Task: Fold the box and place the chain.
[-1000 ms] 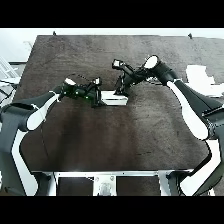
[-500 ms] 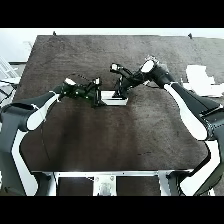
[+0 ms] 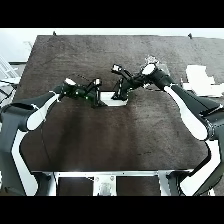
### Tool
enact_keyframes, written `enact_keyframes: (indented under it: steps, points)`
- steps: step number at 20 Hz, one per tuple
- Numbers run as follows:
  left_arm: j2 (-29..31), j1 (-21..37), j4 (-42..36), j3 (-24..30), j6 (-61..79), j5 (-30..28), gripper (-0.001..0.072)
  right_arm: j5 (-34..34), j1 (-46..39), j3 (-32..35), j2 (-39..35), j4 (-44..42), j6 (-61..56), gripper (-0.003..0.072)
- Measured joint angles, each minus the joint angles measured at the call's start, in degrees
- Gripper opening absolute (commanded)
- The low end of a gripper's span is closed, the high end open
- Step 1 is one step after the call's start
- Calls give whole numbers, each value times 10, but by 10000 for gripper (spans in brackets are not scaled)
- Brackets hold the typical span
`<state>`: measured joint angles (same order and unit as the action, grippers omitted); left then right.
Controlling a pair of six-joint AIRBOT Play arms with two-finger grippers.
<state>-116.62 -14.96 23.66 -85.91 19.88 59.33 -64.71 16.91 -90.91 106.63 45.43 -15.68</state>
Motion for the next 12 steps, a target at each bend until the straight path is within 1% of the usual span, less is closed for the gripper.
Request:
enact_keyframes:
  steps: [1,12]
  points:
    - [0,0,0,0,0,0,310,-3,-3,0,0,-4,2,555]
    - [0,-1,-2,0,-1,-2,310,-15,-18,0,-2,-9,24,555]
